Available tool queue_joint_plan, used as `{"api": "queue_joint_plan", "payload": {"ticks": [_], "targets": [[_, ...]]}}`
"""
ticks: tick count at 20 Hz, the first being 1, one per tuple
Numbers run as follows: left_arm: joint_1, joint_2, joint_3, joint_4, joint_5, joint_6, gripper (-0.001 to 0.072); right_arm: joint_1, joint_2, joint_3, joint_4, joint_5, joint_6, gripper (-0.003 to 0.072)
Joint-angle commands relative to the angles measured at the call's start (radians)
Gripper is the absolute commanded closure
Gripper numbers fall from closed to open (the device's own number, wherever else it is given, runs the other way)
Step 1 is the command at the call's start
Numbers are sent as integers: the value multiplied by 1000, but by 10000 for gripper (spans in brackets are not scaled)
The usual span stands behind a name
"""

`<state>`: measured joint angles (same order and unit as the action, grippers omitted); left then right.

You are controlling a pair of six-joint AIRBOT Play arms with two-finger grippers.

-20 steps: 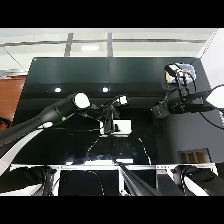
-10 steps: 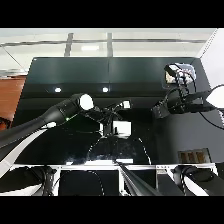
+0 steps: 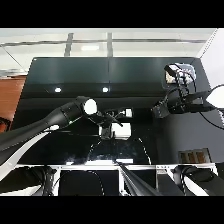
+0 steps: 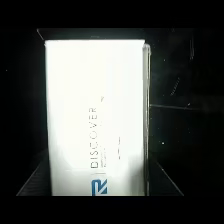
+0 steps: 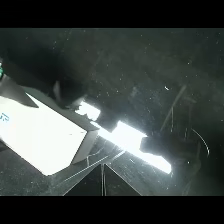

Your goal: Fold the box and place the chain.

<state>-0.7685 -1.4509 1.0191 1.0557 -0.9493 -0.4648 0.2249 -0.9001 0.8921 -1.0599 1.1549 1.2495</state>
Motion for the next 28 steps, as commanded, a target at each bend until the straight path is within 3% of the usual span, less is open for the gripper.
{"api": "queue_joint_plan", "payload": {"ticks": [1, 2, 5, 8, 11, 14, 18, 21, 24, 28], "targets": [[-37, -15, 1, 91, 82, -64, 220, 0, 1, 0, 0, 0, 0, 672], [-37, -13, 8, 89, 76, -98, 387, 0, 1, 0, 0, -1, 0, 672], [12, 48, 51, 113, -6, -206, 408, 0, 1, 0, 0, 0, 0, 672], [155, 179, 77, 264, -62, -356, 423, 0, 1, 0, 0, -3, 0, 672], [410, 268, 80, 466, -5, -539, 422, 0, 1, 0, 2, -16, 0, 671], [721, 250, 80, 450, 137, -590, 421, 0, 1, 0, 9, -31, 1, 672], [974, 145, 123, 400, 309, -609, 417, 0, 1, 0, 12, -35, 29, 672], [1057, -45, 319, 393, 232, -610, 417, 0, 1, 0, 11, -37, 46, 672], [1076, -264, 557, 394, 118, -610, 417, 0, 1, 0, 11, -51, 57, 672], [1082, -465, 749, 334, 87, -667, 417, 0, 1, 0, 12, -61, 87, 672]]}}
